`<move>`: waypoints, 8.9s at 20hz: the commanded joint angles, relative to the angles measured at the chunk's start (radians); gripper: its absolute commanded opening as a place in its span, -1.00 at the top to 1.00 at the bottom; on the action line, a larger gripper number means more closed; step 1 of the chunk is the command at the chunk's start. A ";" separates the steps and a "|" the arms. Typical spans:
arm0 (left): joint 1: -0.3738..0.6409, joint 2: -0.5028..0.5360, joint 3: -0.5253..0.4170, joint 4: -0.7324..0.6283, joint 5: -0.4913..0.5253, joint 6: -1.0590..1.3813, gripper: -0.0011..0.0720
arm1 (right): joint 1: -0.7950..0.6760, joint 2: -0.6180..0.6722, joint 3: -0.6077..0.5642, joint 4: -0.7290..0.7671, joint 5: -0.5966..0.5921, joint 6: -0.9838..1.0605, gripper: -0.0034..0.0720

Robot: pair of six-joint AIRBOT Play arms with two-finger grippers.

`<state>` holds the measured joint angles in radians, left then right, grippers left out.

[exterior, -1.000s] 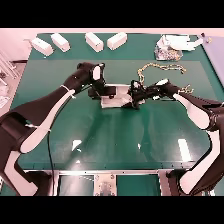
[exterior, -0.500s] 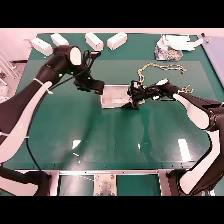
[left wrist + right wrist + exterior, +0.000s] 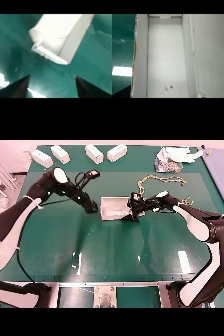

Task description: Fold the box and place the chain.

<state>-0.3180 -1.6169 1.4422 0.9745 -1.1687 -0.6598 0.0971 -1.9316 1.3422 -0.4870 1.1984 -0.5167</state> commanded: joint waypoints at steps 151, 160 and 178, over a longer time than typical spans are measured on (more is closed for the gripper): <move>0.061 -0.288 -0.100 -0.563 0.161 1.079 -0.32 | -0.022 0.112 0.102 0.057 -0.044 0.142 0.89; 0.061 -0.288 -0.100 -0.563 0.156 1.079 -0.32 | -0.021 -0.005 0.148 -0.036 -0.040 0.170 0.89; 0.061 -0.288 -0.100 -0.563 0.155 1.079 -0.32 | -0.030 0.299 0.033 -0.145 -0.107 0.303 0.90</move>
<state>-0.2565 -1.9045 1.3415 0.4095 -1.0126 0.4198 0.0746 -1.7309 1.4414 -0.5850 1.1404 -0.2455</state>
